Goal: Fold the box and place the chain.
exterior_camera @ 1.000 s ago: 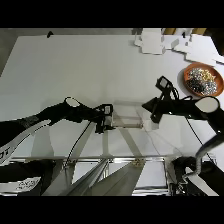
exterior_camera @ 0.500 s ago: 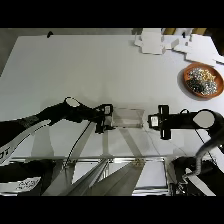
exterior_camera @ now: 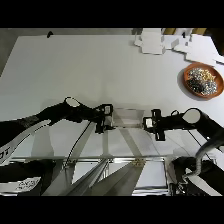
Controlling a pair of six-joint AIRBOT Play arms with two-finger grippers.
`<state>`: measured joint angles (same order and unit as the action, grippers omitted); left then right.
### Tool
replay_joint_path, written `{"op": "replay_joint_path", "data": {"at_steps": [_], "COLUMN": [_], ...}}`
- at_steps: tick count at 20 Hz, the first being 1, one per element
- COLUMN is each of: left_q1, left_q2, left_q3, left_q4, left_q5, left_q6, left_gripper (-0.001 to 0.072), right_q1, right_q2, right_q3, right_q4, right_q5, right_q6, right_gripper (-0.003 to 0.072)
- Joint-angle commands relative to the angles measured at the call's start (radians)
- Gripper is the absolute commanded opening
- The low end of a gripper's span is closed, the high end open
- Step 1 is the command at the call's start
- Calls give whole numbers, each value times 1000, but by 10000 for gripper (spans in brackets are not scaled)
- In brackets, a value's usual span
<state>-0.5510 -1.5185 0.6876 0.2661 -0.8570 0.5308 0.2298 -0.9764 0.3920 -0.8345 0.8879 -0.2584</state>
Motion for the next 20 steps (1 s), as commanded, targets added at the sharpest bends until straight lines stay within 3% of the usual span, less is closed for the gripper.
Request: {"op": "replay_joint_path", "data": {"at_steps": [1,12,15,20], "left_q1": [1,1,1,1], "left_q2": [0,0,0,0], "left_q3": [0,0,0,0], "left_q4": [0,0,0,0], "left_q5": [0,0,0,0], "left_q6": [0,0,0,0], "left_gripper": [37,37,37,37], "right_q1": [1,31,70,12], "right_q2": [-69,-113,-132,-97], "right_q3": [-1,-2,-2,-2], "right_q4": [132,215,222,158], "right_q5": [-45,-96,-96,-93], "right_q6": [-14,-65,-65,90], "right_gripper": [153,156,282,298]}}
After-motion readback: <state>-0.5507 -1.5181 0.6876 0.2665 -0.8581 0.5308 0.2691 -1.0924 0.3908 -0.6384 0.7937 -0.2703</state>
